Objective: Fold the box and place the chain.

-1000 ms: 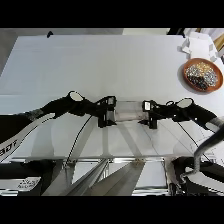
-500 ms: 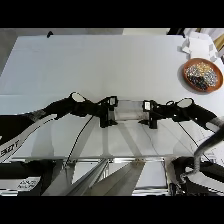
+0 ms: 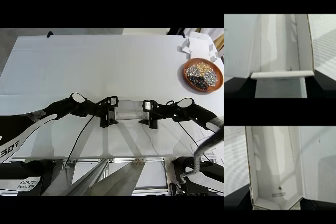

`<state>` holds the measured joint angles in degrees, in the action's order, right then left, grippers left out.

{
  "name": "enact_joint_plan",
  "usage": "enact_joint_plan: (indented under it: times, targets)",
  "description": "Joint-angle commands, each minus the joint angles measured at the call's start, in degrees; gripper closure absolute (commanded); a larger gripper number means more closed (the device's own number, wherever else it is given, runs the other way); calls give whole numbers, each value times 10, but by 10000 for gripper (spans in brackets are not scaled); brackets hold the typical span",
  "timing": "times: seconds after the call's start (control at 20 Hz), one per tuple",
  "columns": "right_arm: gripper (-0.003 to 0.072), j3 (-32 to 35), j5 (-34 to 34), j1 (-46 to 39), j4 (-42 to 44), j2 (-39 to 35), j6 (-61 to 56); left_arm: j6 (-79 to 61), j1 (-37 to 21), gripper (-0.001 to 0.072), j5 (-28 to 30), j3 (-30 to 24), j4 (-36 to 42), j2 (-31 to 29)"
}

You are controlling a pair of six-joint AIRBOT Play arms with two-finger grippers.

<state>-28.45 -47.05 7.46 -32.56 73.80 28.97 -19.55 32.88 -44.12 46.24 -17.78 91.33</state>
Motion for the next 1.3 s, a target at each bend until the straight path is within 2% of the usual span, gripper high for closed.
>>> enact_joint_plan:
  times: [0.0, 1.25]
  targets:
    - [245, 0, -1, 0, 0, 0, 0, 1, 0, 624, 6, 0, 0, 0]
    - [246, 0, -2, 0, 15, 0, 0, 1, 1, 624, 6, 0, 0, 0]
